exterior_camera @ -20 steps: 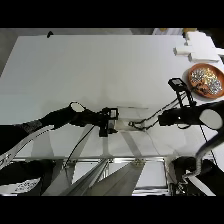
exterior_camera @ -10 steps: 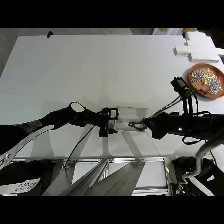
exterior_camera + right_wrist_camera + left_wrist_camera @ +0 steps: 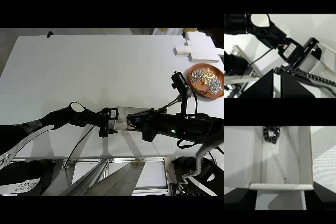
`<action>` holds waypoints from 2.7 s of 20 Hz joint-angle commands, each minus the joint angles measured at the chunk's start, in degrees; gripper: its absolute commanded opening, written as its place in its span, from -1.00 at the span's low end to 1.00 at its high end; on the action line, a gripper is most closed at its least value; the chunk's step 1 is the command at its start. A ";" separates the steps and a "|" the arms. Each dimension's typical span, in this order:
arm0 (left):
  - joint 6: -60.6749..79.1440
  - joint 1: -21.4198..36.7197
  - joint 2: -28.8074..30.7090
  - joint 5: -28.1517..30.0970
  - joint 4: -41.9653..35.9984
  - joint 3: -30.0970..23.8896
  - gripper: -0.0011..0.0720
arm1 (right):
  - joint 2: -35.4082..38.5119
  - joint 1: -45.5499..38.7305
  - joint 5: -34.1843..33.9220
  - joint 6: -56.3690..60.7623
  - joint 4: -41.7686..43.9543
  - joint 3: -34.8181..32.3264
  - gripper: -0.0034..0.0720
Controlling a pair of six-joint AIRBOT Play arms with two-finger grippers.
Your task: Fold the box and place the chain.
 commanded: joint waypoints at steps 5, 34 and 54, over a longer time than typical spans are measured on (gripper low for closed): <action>0.02 0.00 -0.02 0.00 0.00 0.02 -0.79 | -7.67 5.01 -2.10 3.65 -8.59 0.04 -0.87; 0.00 0.00 -0.02 0.00 0.02 0.02 -0.79 | -28.37 -29.03 14.60 2.05 -35.10 5.18 -0.38; 0.02 0.00 -0.02 0.00 0.02 0.02 -0.79 | -39.50 -21.24 14.49 9.46 -35.17 5.03 -0.34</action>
